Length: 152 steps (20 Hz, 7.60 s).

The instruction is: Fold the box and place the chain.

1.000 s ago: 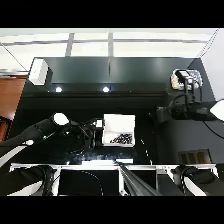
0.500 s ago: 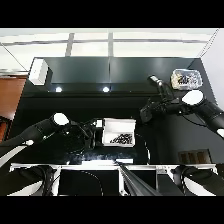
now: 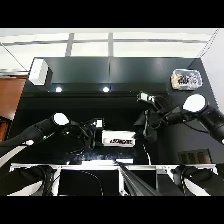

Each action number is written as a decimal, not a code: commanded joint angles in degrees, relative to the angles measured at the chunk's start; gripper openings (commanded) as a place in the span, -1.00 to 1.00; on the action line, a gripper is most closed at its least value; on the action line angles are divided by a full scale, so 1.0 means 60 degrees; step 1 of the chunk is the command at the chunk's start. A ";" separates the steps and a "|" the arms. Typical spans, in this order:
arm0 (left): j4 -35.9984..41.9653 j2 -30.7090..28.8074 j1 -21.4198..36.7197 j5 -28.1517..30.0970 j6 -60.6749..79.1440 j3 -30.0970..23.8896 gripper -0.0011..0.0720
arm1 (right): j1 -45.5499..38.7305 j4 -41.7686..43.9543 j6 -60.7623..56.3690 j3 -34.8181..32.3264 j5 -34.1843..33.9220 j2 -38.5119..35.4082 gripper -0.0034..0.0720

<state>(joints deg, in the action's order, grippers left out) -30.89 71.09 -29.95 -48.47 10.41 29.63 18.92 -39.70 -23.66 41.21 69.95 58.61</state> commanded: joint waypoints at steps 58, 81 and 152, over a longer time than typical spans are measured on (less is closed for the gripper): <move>-0.0004 0.0007 -0.0004 0.0007 0.0004 0.0004 -0.05 | 0.3712 -0.1993 0.0798 -0.0987 -0.3657 -0.0259 0.93; -0.0011 0.0007 -0.0004 0.0000 0.0004 0.0004 -0.05 | 0.3712 -0.1996 0.0397 -0.0852 -0.4426 -0.0284 0.55; -0.0015 0.0007 0.0000 0.0004 0.0000 0.0004 -0.04 | 0.2659 -0.1603 -0.1257 -0.0401 -0.2335 -0.0117 0.68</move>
<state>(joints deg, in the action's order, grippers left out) -30.96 71.13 -30.00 -48.45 10.41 29.65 34.85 -49.69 -31.73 38.65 54.37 57.76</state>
